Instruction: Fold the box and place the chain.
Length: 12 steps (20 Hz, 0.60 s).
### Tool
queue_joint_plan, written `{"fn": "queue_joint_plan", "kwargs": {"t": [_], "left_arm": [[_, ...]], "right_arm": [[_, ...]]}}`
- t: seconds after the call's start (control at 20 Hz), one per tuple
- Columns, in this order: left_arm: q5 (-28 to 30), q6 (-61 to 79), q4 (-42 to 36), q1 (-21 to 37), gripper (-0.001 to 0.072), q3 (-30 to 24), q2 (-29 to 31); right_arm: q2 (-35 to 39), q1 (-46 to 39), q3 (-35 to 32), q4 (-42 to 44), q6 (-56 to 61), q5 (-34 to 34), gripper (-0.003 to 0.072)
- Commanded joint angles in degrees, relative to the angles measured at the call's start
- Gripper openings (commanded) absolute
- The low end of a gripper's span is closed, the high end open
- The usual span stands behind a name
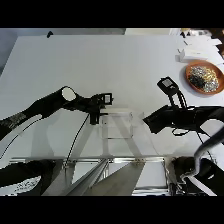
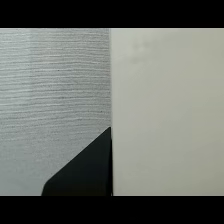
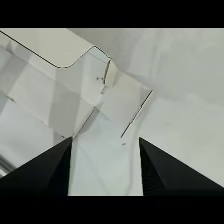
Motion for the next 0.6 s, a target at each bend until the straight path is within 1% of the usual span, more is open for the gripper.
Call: {"fn": "queue_joint_plan", "kwargs": {"t": [0.0, 0.05, 0.1, 0.2, 0.4, 0.55], "left_arm": [[0.0, 0.0, 0.1, 0.0, 0.001, 0.0, 0.0], [0.0, 0.0, 0.2, 0.0, 0.001, 0.0, 0.0], [0.0, 0.0, 0.2, 0.0, 0.001, 0.0, 0.0], [0.1, 0.0, 0.2, 0.0, 0.0009, 0.0, 0.0], [0.0, 0.0, 0.1, 0.0, 0.001, 0.0, 0.0], [0.0, 0.0, 0.2, 0.0, 0.0009, 0.0, 0.0]], "right_arm": [[0.0, 0.0, 0.0, 0.2, -5.2, 2.1, 0.0203], [0.0, 0.0, 0.0, 0.7, -7.5, 3.2, 0.0088], [0.0, 0.0, 0.0, 1.7, -10.3, 4.2, 0.0032], [-0.1, 0.0, 0.0, 4.4, -16.7, 4.0, 0.0017], [-2.2, 0.5, -1.0, 14.3, -32.6, 3.8, 0.0018], [-6.3, 3.7, -2.1, 14.7, -40.3, 3.3, 0.0019]]}}
